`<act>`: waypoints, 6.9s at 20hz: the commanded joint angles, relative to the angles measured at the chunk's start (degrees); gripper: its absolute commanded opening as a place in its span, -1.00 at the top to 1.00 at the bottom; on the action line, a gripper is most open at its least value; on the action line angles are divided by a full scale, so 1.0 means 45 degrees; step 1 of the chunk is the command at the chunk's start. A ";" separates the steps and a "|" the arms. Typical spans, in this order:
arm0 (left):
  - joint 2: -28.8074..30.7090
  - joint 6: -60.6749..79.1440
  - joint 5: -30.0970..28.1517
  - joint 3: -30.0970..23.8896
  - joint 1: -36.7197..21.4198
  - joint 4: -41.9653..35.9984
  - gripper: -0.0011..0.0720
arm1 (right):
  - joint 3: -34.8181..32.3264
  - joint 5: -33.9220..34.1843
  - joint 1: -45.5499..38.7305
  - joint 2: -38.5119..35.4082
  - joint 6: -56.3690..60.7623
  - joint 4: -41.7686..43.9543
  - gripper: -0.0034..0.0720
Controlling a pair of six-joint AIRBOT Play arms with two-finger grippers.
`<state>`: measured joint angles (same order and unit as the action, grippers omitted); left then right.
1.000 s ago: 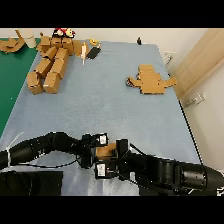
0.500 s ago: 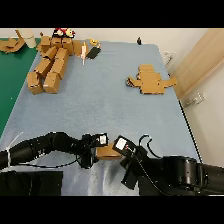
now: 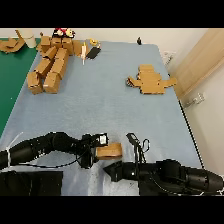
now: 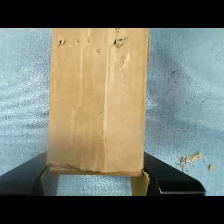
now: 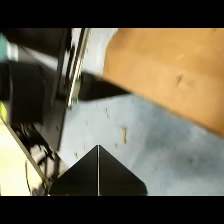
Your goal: Fold the box.
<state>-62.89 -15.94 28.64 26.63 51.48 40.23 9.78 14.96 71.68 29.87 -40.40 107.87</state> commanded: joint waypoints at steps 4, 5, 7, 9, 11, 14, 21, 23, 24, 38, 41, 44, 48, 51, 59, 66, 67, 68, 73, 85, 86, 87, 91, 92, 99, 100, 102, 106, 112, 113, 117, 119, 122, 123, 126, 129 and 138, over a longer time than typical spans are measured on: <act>0.0005 0.0005 -0.0005 -0.0005 -0.0010 0.0005 -0.44 | -0.0262 -0.2837 -0.1729 0.0831 0.1331 -0.0913 0.90; 0.0005 0.0005 -0.0005 -0.0005 -0.0010 0.0005 -0.44 | -0.0262 -0.2807 -0.1734 0.0835 0.1326 -0.0933 0.90; 0.0005 0.0005 0.0010 -0.0005 -0.0010 0.0000 -0.44 | -0.0262 -0.2633 -0.1729 0.0831 0.1326 -0.0933 0.90; 0.0005 0.0005 -0.0005 -0.0005 -0.0010 0.0005 -0.44 | -0.0262 -0.2463 -0.1719 0.0831 0.1331 -0.0928 0.90; 0.0005 0.0005 0.0000 -0.0005 -0.0010 0.0005 -0.44 | -0.0262 -0.2331 -0.1719 0.0831 0.1331 -0.0928 0.90; 0.0005 0.0005 0.0000 -0.0005 -0.0010 0.0005 -0.44 | -0.0262 -0.2050 -0.1719 0.0831 0.1326 -0.0933 0.90; 0.0005 0.0005 -0.0005 -0.0005 -0.0010 0.0005 -0.44 | -0.0262 -0.1520 -0.1719 0.0835 0.1311 -0.1166 0.91; 0.0005 0.0005 -0.0005 -0.0005 -0.0010 0.0005 -0.44 | -0.0262 -0.1350 -0.1719 0.0835 0.1311 -0.1297 0.90; 0.0005 0.0005 0.0000 -0.0005 -0.0010 0.0000 -0.44 | -0.0267 -0.1268 -0.1719 0.0835 0.1311 -0.1394 0.90; 0.0005 0.0005 0.0000 -0.0005 -0.0010 0.0000 -0.44 | -0.0355 -0.1248 -0.1719 0.0831 0.1311 -0.1472 0.90; 0.0005 0.0010 0.0000 -0.0005 -0.0010 0.0000 -0.44 | -0.0321 -0.1302 -0.1719 0.0801 0.1311 -0.1472 0.90; 0.0005 0.0005 0.0000 -0.0005 -0.0010 0.0000 -0.44 | -0.0039 -0.1025 -0.1729 0.0233 0.1316 -0.1656 0.90; 0.0005 0.0005 0.0000 -0.0005 -0.0010 0.0005 -0.44 | 0.0787 0.2161 -0.2579 -0.0704 0.1355 -0.3672 0.90; 0.0005 0.0005 -0.0005 -0.0005 -0.0010 0.0000 -0.43 | 0.1821 0.5328 -0.4177 -0.1020 0.1311 -0.4891 0.90; 0.0005 0.0005 -0.0010 -0.0005 -0.0010 0.0000 -0.44 | 0.4663 1.1191 -0.8903 0.0170 -0.5066 -0.4396 0.90; 0.0005 0.0005 0.0000 -0.0005 -0.0010 0.0000 -0.44 | 0.5882 1.1234 -0.9768 0.2676 -0.6125 -0.3774 0.90; 0.0005 0.0005 -0.0141 -0.0005 -0.0010 0.0000 -0.44 | 0.5906 1.1215 -0.9768 0.2827 -0.6096 -0.3497 0.90; 0.0005 0.0010 -0.0413 0.0000 -0.0010 0.0000 -0.44 | 0.5901 1.1210 -0.9768 0.2900 -0.5858 -0.3235 0.90; 0.0005 0.0010 -0.0597 0.0005 -0.0010 -0.0194 -0.44 | 0.5901 1.0788 -0.9768 0.2895 -0.4896 -0.3099 0.90; 0.1899 -0.4512 -0.0593 0.0612 -0.3517 0.1005 -0.43 | 0.5901 1.0103 -0.9772 0.2895 -0.4449 -0.3206 0.90; 0.2220 -0.5081 -0.0568 0.0656 -0.4464 0.1783 -0.43 | 0.5901 1.0103 -0.9768 0.2895 -0.4449 -0.3249 0.90; 0.2511 -0.5605 -0.0559 0.0656 -0.5401 0.2511 -0.43 | 0.5901 1.0103 -0.9772 0.2895 -0.4454 -0.3259 0.90; 0.3449 -0.8004 0.0432 0.0656 -0.9918 0.4260 -0.43 | 0.5901 1.0108 -0.9772 0.2895 -0.4454 -0.3254 0.90; 0.3585 -0.8058 0.0899 0.0656 -1.1132 0.4430 -0.43 | 0.5901 1.0103 -0.9772 0.2895 -0.4459 -0.3254 0.90; 0.3614 -0.7985 0.1676 0.0656 -1.6874 0.5255 -0.44 | 0.5901 1.0074 -0.9772 0.2895 -0.4459 -0.3444 0.90; 0.3517 -0.7985 0.1355 0.0656 -1.7126 0.5280 -0.44 | 0.5901 1.0025 -0.9772 0.2895 -0.4454 -0.3444 0.90; 0.3084 -0.7975 0.1039 0.0733 -1.7238 0.5561 -0.43 | 0.5901 0.9816 -0.9772 0.2895 -0.4454 -0.3439 0.90; 0.1613 -0.7980 0.0986 0.1205 -1.7233 0.5668 -0.44 | 0.5901 0.9466 -0.9772 0.2895 -0.4454 -0.3439 0.90; 0.0505 -0.7941 0.0967 0.1583 -1.7233 0.5629 -0.91 | 0.5901 0.9228 -0.9772 0.2900 -0.4454 -0.3444 0.90; 0.0481 -0.7941 0.1044 0.1632 -1.7228 0.5634 -0.91 | 0.5901 0.9175 -0.9772 0.2900 -0.4454 -0.3439 0.90; 0.0510 -0.7995 0.2696 0.2399 -1.7233 0.5639 -0.91 | 0.5901 0.9199 -0.9772 0.2900 -0.4454 -0.3434 0.90; 0.0510 -0.7995 0.4425 0.3201 -1.7233 0.5688 -0.91 | 0.5901 0.9204 -0.9772 0.2900 -0.4454 -0.3434 0.90; 0.0724 -0.8442 0.6858 0.4901 -1.7194 0.5576 -0.91 | 0.5901 0.9253 -0.9782 0.2914 -0.4454 -0.3269 0.90; 0.0913 -0.8820 0.7451 0.5440 -1.7082 0.5319 -0.64 | 0.5906 0.9253 -0.9845 0.2997 -0.4454 -0.3041 0.90; 0.1549 -0.8422 0.8874 0.6611 -1.5975 0.3458 0.94 | 0.6037 0.9209 -0.9986 0.3886 -0.4537 -0.2671 0.90; 0.1739 -0.8495 0.8961 0.6732 -1.3760 0.2001 0.94 | 0.6819 0.9204 -0.9986 0.5309 -0.5615 -0.2516 0.90; -0.0209 -1.1006 0.6985 0.5503 -0.6756 0.2681 0.94 | 0.9661 0.9151 -0.9802 0.8442 -0.7810 -0.0520 0.90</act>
<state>-60.82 -61.43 63.31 53.06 13.61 51.22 51.03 56.31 27.27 65.12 -73.49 103.48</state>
